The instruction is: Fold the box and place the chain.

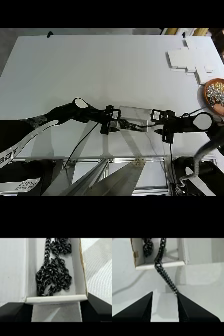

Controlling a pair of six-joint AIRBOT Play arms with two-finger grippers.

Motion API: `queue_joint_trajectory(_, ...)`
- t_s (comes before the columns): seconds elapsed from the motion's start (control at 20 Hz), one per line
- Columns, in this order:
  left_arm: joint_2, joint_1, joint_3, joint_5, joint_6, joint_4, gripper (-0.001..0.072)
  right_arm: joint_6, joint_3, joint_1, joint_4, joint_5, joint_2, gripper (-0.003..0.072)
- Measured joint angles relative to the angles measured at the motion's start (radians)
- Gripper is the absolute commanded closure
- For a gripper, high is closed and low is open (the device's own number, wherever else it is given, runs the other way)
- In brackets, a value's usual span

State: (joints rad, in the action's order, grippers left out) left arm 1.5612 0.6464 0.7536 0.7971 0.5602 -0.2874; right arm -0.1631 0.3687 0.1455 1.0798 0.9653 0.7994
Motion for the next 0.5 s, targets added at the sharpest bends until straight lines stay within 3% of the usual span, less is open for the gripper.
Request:
queue_joint_trajectory(0.15,0.000,0.000,0.000,0.000,0.000,0.000,0.0679,0.050,-0.009,0.003,-0.056,-0.041,0.055,0.0462)
queue_joint_trajectory(0.25,0.000,0.000,0.000,0.000,0.000,0.000,0.0679,0.063,-0.011,0.021,-0.080,-0.059,0.081,0.0671)
queue_joint_trajectory(0.5,0.000,0.000,0.000,0.000,0.000,0.000,0.0679,-0.051,-0.013,0.053,-0.033,-0.066,0.058,0.0667)
